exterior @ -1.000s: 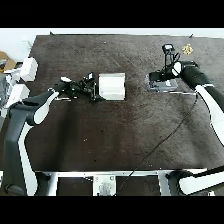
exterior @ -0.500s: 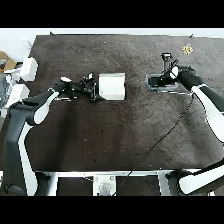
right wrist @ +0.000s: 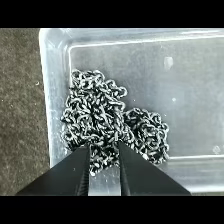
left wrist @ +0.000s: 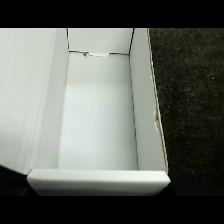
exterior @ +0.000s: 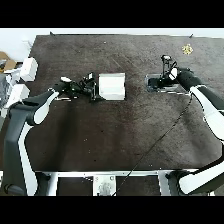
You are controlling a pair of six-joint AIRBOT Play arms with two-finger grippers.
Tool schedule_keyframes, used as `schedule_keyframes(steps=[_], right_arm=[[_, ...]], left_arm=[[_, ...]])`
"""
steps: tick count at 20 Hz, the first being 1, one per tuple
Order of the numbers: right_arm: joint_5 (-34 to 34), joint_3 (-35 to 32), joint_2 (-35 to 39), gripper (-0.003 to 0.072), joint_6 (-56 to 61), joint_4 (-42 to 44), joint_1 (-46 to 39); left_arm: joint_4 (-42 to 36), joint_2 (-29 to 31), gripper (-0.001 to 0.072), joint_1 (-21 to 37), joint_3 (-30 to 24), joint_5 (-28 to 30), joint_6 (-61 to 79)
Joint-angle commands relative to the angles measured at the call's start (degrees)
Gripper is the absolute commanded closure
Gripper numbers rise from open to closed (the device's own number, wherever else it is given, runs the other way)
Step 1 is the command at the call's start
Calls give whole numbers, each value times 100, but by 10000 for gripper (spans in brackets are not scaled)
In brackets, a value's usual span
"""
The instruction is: Fold the box and place the chain.
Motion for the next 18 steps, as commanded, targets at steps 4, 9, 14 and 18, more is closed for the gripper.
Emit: schedule_keyframes(steps=[4,9,14,18], right_arm=[[-140,42,-133,682,-33,199,-4],[76,42,468,683,-35,105,0],[216,42,1139,684,-37,48,9],[98,42,2079,684,-334,39,374]], left_arm=[[2,0,483,2,2,2,0],[2,0,483,2,2,2,0],[2,0,482,2,2,2,0],[2,0,483,2,2,2,0]])
